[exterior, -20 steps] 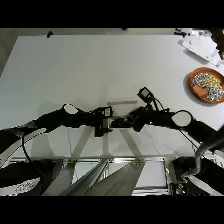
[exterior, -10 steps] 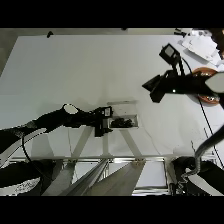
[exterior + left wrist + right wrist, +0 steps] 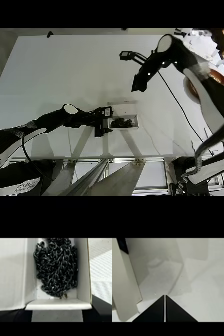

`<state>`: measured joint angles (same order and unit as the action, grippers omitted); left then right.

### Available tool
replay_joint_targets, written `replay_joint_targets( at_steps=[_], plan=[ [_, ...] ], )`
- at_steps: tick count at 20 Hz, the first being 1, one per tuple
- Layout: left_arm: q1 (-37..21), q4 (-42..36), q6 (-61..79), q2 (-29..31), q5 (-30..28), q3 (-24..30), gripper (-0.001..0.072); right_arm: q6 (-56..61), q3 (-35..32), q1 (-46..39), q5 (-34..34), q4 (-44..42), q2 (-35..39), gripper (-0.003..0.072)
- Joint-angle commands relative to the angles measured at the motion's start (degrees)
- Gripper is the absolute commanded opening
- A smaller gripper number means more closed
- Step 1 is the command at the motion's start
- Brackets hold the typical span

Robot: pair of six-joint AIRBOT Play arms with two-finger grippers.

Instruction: Fold the box and place the chain.

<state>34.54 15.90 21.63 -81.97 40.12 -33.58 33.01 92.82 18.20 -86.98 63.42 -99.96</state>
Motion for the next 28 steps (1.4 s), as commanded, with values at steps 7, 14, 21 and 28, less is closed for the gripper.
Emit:
replay_joint_targets(
  at_steps=[7,14,21,28],
  plan=[
    [-0.04,0.0,0.02,0.02,-0.02,0.0,0.0012,-0.5,3.23,7.61,-7.87,3.78,-5.22,0.0008],
    [-0.04,0.0,0.02,0.02,-0.02,0.0,0.0012,0.5,3.17,10.8,-12.66,1.99,-1.84,0.0011],
    [-0.04,0.0,0.02,0.02,-0.02,0.0,0.0012,0.96,-13.62,12.09,-6.54,1.99,8.81,0.0215],
    [-0.04,0.0,0.02,0.02,-0.02,0.0,0.0012,-1.6,-29.73,12.11,11.43,2.1,21.64,0.0343]
  ],
)
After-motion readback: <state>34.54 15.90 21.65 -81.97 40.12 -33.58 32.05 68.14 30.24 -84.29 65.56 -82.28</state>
